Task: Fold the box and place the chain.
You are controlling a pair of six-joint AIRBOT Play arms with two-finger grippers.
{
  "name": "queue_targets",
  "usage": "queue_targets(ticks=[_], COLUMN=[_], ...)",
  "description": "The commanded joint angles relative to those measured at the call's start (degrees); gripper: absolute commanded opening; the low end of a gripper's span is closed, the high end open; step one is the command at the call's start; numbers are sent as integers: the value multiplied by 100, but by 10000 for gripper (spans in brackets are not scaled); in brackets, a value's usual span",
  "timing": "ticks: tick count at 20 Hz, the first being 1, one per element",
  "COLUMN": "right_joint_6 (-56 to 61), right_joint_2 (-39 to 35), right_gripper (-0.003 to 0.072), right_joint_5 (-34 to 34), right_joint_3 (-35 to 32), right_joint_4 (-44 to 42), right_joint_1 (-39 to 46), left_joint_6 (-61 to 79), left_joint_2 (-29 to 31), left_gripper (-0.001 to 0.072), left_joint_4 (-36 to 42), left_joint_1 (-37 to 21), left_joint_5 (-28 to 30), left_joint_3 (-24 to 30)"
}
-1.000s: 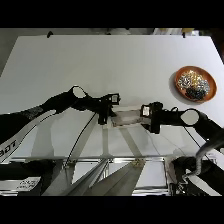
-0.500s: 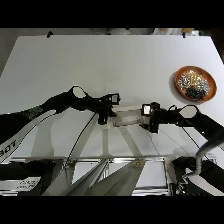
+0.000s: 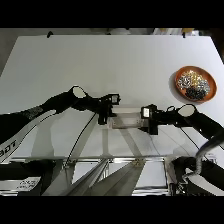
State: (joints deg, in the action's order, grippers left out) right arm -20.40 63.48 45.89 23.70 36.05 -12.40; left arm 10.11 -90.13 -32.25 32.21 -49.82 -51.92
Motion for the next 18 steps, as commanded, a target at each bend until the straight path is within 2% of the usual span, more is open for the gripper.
queue_targets(ticks=[1,9,18], right_joint_6=[111,4,-260], right_joint_2=[31,452,468], right_gripper=[685,664,655], right_joint_5=[111,-50,-17], right_joint_3=[-4,-9,-2], right_joint_4=[46,-125,-304], right_joint_1=[2,-15,-181], left_joint_6=[-7,-7,-7], left_joint_2=[-4,-4,-4], left_gripper=[11,11,11], left_joint_4=[7,7,7], left_joint_1=[2,2,2], left_joint_5=[4,4,7], left_joint_3=[-7,-7,-7])
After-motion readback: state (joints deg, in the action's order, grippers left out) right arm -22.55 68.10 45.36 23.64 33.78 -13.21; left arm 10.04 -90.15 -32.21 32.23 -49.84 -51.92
